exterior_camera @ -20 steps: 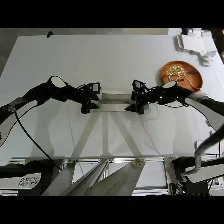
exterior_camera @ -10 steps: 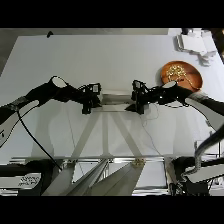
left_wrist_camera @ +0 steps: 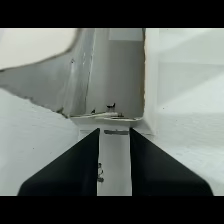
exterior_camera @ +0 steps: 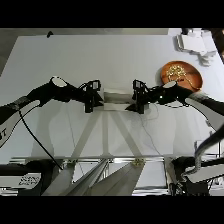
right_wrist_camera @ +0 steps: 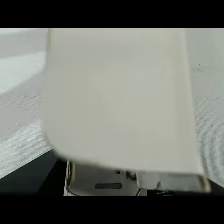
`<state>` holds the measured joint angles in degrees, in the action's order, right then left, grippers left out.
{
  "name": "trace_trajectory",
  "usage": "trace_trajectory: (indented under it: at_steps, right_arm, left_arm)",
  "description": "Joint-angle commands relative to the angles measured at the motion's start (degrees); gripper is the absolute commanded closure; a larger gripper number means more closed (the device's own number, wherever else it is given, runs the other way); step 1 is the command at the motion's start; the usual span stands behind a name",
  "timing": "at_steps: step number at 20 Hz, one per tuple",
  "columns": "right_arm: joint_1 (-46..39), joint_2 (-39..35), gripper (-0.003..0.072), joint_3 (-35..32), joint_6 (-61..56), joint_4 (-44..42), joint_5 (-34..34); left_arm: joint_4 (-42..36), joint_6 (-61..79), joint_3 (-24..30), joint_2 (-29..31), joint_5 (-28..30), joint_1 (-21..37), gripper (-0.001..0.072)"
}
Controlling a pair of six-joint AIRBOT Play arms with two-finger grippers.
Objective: Fold the box and place the chain.
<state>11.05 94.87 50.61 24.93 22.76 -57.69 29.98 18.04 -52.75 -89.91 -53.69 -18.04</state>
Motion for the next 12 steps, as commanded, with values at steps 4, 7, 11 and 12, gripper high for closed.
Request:
trace_trajectory:
  at_steps: [4,7,11,12]
  right_arm:
    - [0.07,0.02,0.0289,0.04,-0.02,-0.11,-0.13]
    - [0.07,0.02,0.0289,0.04,-0.02,-0.11,-0.13]
    - [0.07,0.02,0.0289,0.04,-0.02,-0.11,-0.13]
    - [0.07,0.02,0.0289,0.04,-0.02,-0.11,-0.13]
  left_arm:
    - [-2.49,0.00,0.00,-0.52,-2.05,-0.74,0.0699]
    - [-2.49,-0.04,0.02,-1.25,-2.08,-0.74,0.0624]
    - [-2.08,-0.07,0.00,-1.42,-1.84,-0.74,0.0359]
    - [-2.08,-0.11,0.00,-1.40,-1.84,-0.72,0.0362]
